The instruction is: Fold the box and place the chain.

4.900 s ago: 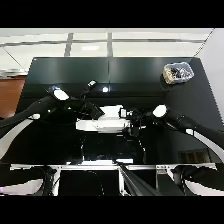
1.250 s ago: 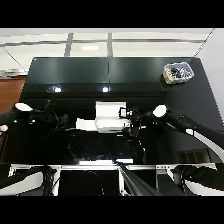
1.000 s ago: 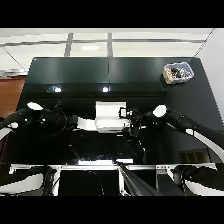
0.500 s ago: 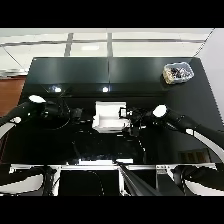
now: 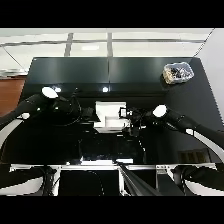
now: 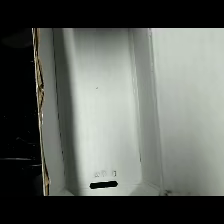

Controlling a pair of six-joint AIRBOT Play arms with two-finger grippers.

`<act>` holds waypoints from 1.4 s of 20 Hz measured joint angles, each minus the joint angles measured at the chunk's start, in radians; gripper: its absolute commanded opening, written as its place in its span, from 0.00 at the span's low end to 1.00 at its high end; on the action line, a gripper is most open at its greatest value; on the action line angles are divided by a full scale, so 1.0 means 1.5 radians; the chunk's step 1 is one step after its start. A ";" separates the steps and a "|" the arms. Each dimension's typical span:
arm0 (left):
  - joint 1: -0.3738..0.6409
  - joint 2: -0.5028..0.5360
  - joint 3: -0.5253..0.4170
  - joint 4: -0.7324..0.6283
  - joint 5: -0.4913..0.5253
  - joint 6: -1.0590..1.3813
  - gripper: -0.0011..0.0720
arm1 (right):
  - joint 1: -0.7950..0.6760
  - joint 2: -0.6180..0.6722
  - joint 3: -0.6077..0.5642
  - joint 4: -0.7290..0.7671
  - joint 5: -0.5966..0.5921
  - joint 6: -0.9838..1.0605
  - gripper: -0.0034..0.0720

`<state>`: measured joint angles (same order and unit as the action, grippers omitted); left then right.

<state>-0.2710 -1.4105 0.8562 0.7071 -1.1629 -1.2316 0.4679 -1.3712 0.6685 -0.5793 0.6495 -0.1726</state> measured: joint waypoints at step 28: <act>-0.270 -0.066 0.157 0.486 0.016 -0.579 0.37 | 0.000 0.000 0.000 0.001 -0.001 0.000 0.43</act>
<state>-0.6762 -1.5101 1.0916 1.4364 -1.1393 -2.1006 0.4675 -1.3712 0.6685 -0.5785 0.6487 -0.1722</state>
